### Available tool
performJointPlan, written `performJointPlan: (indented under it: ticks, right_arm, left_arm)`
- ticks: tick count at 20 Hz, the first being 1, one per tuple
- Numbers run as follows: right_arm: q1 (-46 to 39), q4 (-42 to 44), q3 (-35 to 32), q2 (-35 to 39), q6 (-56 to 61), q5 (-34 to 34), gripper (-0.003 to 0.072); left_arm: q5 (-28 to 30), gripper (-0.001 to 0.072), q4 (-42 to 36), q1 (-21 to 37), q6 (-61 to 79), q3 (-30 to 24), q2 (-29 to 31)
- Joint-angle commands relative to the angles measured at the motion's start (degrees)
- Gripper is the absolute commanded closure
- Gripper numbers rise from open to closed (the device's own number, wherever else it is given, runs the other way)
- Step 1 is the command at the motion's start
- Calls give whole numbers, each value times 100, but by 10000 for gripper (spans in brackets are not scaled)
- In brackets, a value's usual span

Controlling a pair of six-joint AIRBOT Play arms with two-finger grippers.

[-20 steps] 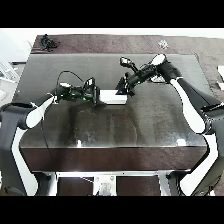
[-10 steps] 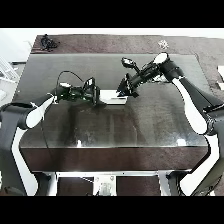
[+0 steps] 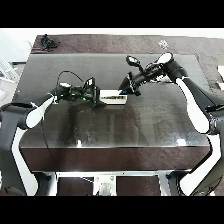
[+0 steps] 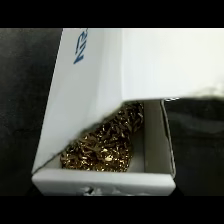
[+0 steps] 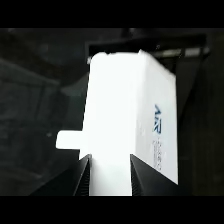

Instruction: Fold the box and place the chain.

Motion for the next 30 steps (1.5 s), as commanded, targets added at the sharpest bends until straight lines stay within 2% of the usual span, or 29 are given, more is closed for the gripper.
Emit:
performJointPlan:
  ticks: [1,8,11,26,30]
  right_arm:
    - [-44,492,-131,-4,-385,-199,395]
    - [57,275,-540,-7,-466,-227,395]
    - [81,256,-715,-7,-647,-551,395]
    - [221,258,-723,-4,-1047,-1113,395]
    - [221,245,-723,-2,-1045,-1075,395]
  left_arm:
    - [2,83,0,2,2,0,4]
    - [2,83,0,2,2,0,4]
    - [2,83,0,2,2,0,4]
    - [2,83,0,2,2,0,4]
    - [2,83,0,2,2,0,4]
